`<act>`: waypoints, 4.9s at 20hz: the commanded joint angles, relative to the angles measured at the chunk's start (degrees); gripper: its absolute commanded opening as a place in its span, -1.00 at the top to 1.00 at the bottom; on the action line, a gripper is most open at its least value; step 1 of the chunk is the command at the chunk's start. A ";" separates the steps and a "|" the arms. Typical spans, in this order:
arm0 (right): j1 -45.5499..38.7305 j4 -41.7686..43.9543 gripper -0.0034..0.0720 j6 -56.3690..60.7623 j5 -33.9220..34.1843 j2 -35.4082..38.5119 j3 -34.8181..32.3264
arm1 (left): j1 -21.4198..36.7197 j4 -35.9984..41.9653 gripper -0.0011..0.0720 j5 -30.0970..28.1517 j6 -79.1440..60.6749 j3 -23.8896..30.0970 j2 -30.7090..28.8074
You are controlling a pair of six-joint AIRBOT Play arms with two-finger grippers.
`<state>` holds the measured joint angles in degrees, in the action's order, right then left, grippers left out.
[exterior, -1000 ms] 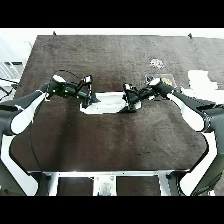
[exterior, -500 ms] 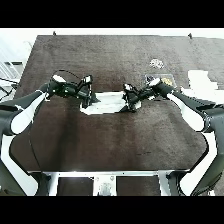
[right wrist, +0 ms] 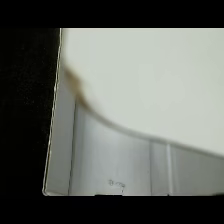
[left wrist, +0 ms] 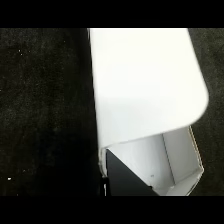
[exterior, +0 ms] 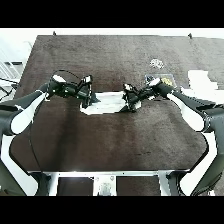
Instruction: Fold the box and place the chain.
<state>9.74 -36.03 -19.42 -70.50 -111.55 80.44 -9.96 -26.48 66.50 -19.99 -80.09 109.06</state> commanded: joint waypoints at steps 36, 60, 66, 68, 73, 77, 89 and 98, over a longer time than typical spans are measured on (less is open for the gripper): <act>0.07 0.02 -0.61 0.02 0.00 -0.02 -0.02 | 3.65 -3.15 -0.13 11.54 5.70 -7.76 -0.39; 0.04 0.02 -0.61 0.02 0.00 -0.02 -0.02 | -7.10 1.22 0.93 -7.17 6.82 18.51 -25.68; 0.04 0.00 -0.61 0.04 0.00 -0.02 -0.02 | -10.67 1.14 0.93 -18.08 15.78 22.88 -26.03; 0.04 0.00 -0.61 0.02 0.00 -0.02 -0.02 | -10.64 1.29 0.93 -22.14 15.85 22.84 -24.94; 0.04 0.00 -0.61 0.02 -0.02 -0.02 -0.02 | -8.74 1.14 0.92 -26.14 15.10 17.16 -20.26; 0.04 0.02 -0.61 0.04 -0.02 -0.02 -0.02 | -6.60 0.94 0.92 -20.92 17.00 9.55 -14.84; 0.04 0.02 -0.61 0.02 0.00 -0.02 -0.02 | -6.67 -1.05 0.92 -23.61 18.14 7.72 -9.35; 0.04 0.00 -0.61 0.02 0.00 -0.02 -0.02 | -6.64 -4.24 0.92 -23.41 18.01 7.48 -9.57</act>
<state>9.76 -36.01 -19.38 -70.50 -111.53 80.44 -16.62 -30.24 43.05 -1.52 -72.38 99.61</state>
